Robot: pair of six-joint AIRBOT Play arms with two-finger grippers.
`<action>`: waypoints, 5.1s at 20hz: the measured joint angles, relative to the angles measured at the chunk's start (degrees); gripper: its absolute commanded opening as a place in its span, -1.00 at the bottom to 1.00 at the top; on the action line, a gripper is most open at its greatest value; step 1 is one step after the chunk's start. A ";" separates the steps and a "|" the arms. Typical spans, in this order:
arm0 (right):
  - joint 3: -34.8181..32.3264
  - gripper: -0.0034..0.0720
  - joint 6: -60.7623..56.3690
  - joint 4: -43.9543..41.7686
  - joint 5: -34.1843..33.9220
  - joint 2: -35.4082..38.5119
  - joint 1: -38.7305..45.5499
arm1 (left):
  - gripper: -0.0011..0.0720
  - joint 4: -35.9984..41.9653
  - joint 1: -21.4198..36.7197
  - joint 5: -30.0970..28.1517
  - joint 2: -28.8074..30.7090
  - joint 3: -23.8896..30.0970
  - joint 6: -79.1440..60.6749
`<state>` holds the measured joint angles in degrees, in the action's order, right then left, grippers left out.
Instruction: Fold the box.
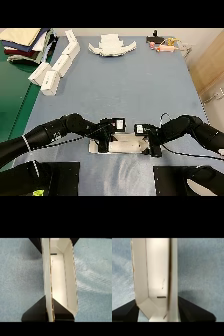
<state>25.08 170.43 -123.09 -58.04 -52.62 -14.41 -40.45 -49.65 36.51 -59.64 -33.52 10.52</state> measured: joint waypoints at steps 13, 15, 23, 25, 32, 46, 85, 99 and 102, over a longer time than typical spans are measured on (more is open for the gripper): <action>-1.14 0.76 0.04 -2.67 2.21 -3.69 -0.74 | -0.93 -0.02 0.00 -0.02 0.00 0.00 0.00; -1.27 0.71 0.04 -2.71 2.51 -3.80 -0.85 | -0.93 0.00 0.00 0.00 0.00 0.00 0.00; -1.42 0.55 0.07 -2.29 2.80 -3.65 -0.98 | -0.93 0.00 0.00 -0.04 0.00 0.00 0.00; -1.55 0.82 0.11 -2.01 1.86 -2.91 -1.03 | -0.93 0.00 0.00 -0.04 -0.02 0.00 0.00; -1.53 0.98 -1.33 -1.18 1.88 -0.22 -1.01 | -0.93 0.00 0.00 0.00 -0.02 0.00 -0.02; -3.65 0.59 -1.42 -1.88 4.94 -0.24 -0.98 | -0.93 0.00 0.00 -0.02 -0.02 0.00 0.00; -3.69 0.37 -1.38 -2.91 5.27 -1.18 -1.66 | -0.93 -0.02 0.00 -0.02 -0.02 0.00 0.02; -3.69 0.37 -1.16 -2.62 4.76 -1.18 -1.66 | -0.92 2.80 0.02 1.86 0.11 0.00 2.16; -3.78 0.37 -1.29 -2.67 4.24 -1.29 -1.70 | 0.50 1.42 0.33 3.23 1.49 0.07 5.75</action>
<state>21.30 169.14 -125.75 -53.80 -53.91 -16.12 -39.03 -49.32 39.75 -58.15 -33.45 16.27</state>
